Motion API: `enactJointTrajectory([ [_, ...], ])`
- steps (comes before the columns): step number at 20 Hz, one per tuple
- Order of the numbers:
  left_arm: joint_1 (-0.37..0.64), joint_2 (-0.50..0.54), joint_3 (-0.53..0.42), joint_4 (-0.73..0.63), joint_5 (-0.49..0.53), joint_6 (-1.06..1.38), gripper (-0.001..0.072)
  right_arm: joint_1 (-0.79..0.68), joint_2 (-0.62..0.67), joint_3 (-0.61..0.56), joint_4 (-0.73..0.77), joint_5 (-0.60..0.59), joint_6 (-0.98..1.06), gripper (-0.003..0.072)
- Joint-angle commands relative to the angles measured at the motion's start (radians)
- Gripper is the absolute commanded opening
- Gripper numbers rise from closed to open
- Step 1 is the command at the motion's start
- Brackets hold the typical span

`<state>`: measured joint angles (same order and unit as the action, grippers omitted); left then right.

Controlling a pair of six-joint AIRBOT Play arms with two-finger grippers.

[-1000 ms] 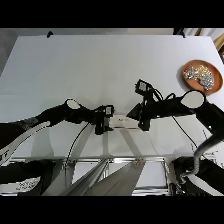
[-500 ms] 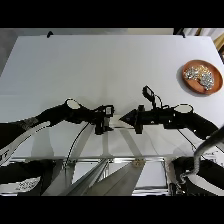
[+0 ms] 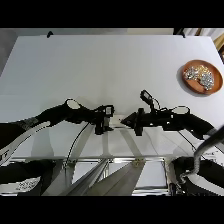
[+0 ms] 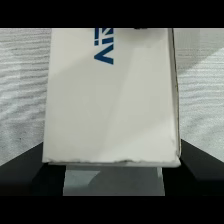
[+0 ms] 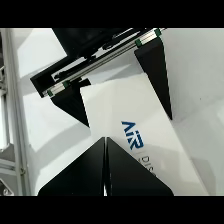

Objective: Fold the box and place the chain.

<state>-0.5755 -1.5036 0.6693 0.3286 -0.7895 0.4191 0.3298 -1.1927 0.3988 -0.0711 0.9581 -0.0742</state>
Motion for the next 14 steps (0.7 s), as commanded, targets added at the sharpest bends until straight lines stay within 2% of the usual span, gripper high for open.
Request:
enactJointTrajectory([
  [1, 0.000, 0.000, 0.000, 0.000, 0.000, 0.000, 0.0212, 0.000, -0.002, -0.018, -0.013, -0.013, -0.002, 0.0013],
  [14, 0.000, 0.000, 0.000, 0.000, 0.000, 0.000, 0.0212, 0.039, -0.004, -0.044, -0.076, -0.089, -0.002, 0.0010],
])
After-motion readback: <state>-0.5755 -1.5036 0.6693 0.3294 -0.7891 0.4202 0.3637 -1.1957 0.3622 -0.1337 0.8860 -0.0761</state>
